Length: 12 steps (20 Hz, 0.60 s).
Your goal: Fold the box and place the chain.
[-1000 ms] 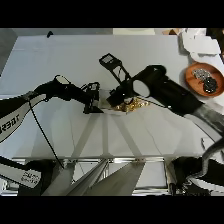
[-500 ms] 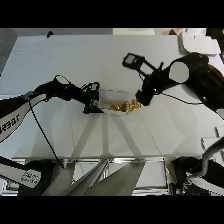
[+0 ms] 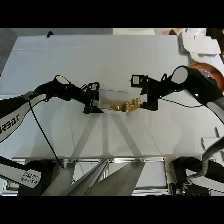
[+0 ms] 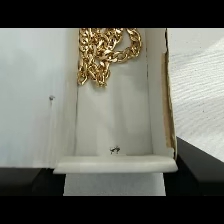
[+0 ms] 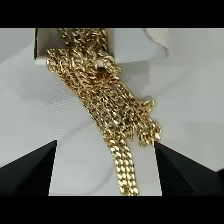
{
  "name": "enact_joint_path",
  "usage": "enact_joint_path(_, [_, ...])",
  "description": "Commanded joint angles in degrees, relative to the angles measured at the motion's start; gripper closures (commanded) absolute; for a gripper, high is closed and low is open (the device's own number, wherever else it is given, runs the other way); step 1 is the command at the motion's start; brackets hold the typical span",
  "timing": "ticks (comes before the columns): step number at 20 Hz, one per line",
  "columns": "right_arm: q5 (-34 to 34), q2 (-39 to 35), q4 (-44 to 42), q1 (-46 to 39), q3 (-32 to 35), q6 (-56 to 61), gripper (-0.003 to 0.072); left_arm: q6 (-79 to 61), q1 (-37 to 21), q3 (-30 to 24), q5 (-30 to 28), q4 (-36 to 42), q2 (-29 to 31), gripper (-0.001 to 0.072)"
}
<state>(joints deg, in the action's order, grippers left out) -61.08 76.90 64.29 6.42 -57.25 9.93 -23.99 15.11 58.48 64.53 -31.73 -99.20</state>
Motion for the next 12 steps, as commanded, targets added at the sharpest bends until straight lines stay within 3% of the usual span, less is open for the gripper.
enact_joint_path(1, [3.54,5.64,-4.39,-1.01,0.52,-13.79,-0.0008,-0.02,0.0,-0.02,0.0,-0.02,-0.02,0.0432])
enact_joint_path(8, [5.03,11.89,-17.05,-1.01,0.52,-25.92,-0.0008,-0.02,0.0,-0.02,-0.02,-0.02,0.0,0.0432])
enact_joint_path(12, [4.17,13.53,-17.59,-0.94,0.52,-26.49,-0.0005,-0.02,0.0,-0.02,-0.02,-0.02,0.0,0.0432])
